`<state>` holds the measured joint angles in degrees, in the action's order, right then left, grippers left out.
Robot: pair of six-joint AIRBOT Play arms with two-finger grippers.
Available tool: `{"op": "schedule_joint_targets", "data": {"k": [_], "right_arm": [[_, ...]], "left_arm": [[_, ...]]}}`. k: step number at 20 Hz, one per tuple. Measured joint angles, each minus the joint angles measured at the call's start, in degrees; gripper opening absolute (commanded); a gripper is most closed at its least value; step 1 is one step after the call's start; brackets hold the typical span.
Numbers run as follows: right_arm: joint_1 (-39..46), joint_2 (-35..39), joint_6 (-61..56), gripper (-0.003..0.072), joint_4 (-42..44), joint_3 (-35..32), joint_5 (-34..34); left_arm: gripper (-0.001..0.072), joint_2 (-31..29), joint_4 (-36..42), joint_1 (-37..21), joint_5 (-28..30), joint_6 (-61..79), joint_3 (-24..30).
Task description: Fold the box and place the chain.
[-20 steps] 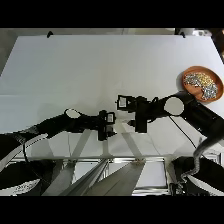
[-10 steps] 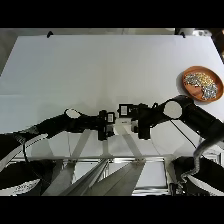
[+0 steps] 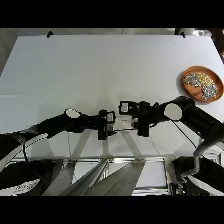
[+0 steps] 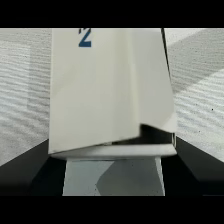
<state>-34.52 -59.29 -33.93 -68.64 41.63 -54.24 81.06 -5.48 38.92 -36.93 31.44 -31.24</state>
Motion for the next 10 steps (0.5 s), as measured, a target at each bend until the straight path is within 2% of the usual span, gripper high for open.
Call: {"op": "schedule_joint_targets", "data": {"k": [10], "right_arm": [[0.0,0.9,-1.4,0.0253,-0.2,-3.3,3.0]], "left_arm": [[0.0136,0.0,-0.1,0.0,-0.1,0.0,0.0]]}}
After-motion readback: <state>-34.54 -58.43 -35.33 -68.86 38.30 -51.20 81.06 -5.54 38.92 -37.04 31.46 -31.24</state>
